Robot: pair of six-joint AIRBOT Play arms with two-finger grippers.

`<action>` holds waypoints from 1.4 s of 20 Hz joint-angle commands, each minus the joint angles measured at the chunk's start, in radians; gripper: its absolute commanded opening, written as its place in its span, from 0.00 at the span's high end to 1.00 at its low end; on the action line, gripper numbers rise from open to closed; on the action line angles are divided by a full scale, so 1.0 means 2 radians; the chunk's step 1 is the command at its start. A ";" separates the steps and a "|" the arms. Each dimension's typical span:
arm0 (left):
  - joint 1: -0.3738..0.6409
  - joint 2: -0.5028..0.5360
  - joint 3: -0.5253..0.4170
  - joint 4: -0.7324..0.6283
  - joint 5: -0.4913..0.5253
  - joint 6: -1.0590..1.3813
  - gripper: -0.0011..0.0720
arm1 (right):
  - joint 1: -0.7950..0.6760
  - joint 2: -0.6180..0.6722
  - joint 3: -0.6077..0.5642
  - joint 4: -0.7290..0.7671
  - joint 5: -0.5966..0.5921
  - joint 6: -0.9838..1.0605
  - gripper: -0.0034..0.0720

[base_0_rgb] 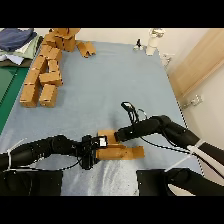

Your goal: Fold the box.

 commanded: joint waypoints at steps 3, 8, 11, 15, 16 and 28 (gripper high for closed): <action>0.000 0.000 0.000 0.000 0.000 0.000 0.36 | 0.001 0.127 0.015 -0.123 -0.054 0.002 0.96; 0.000 0.000 0.000 0.000 0.000 0.000 0.36 | 0.002 0.232 -0.019 -0.064 -0.256 -0.117 0.94; 0.000 0.000 0.000 0.000 0.000 0.000 0.36 | 0.002 0.248 -0.065 -0.057 -0.240 -0.203 0.31; 0.000 0.000 0.000 0.000 0.000 0.000 0.36 | 0.002 0.213 -0.099 -0.067 -0.145 -0.295 0.31; 0.000 0.000 0.000 0.000 0.000 0.000 0.36 | 0.002 0.200 -0.099 -0.060 -0.130 -0.303 0.31; 0.000 0.000 0.000 0.000 0.000 0.000 0.36 | 0.002 0.136 -0.098 0.012 -0.058 -0.479 0.63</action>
